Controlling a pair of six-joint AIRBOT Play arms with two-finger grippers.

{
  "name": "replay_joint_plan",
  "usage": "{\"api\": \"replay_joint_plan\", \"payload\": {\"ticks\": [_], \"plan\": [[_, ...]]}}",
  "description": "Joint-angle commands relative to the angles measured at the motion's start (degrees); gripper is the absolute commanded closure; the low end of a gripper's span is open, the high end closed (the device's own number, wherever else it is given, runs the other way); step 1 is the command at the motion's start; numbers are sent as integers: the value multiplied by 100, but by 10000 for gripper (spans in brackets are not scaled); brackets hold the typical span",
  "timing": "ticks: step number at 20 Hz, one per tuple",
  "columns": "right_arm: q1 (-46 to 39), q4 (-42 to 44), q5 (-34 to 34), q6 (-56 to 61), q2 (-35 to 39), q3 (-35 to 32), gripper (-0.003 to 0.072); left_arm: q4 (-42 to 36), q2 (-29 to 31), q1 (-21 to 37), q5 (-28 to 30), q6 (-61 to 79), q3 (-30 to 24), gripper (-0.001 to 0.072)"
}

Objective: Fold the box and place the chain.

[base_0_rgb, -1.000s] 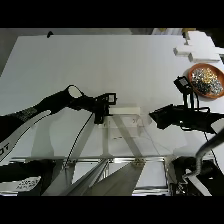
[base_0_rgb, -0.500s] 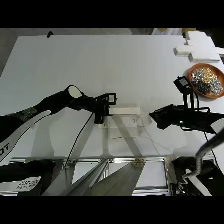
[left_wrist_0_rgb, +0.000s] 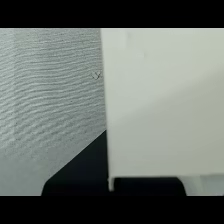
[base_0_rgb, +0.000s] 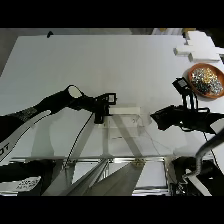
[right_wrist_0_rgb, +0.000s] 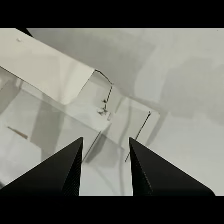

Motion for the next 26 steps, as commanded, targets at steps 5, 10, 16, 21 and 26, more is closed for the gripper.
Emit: {"api": "replay_joint_plan", "payload": {"ticks": [5, 10, 16, 21, 26], "plan": [[4, -35, 352, -208, 4, 0, 366, 0, 0, -2, 0, 0, 2, 697], [4, -35, 376, -761, 4, 0, 367, 0, 0, -2, -2, 0, 2, 697], [4, -37, 291, -2295, 4, -2, 394, 0, 0, -2, -2, -2, 2, 697], [4, 164, 295, -3414, -11, -181, 446, 0, 0, -2, 0, -2, 2, 697], [664, 269, 330, -4207, -107, -295, 587, -9, 0, -2, -2, 0, 2, 697]]}}
